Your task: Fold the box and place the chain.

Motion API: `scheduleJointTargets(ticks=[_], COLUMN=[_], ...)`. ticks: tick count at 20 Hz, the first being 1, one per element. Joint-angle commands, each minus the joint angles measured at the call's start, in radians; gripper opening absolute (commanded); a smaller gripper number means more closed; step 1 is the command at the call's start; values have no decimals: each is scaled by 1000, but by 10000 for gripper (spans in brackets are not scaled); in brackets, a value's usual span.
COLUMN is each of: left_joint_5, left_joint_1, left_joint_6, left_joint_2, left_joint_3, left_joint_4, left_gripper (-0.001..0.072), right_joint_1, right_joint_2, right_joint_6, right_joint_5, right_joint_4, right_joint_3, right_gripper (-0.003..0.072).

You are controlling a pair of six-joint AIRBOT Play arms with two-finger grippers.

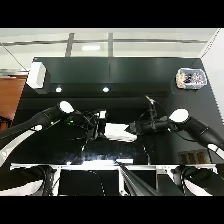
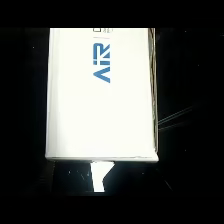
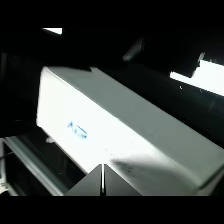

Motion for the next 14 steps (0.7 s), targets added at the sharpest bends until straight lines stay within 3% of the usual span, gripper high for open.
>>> scheduleJointTargets(ticks=[1,7,12,14], left_joint_5=[-2,-29,-49,9], left_joint_1=[3,60,-2,-68], left_joint_6=[-10,-121,-138,-176], left_joint_2=[14,159,230,227], left_joint_3=[0,0,15,35], left_joint_4=[0,110,43,44], left_gripper=[712,712,711,710], right_joint_1=[-47,-351,-446,-446], right_joint_2=[86,344,380,380], right_joint_6=[13,144,187,187], right_joint_5=[161,355,329,315], right_joint_4=[-78,-382,-445,-443], right_joint_3=[93,144,142,142], right_gripper=[14,14,14,14])
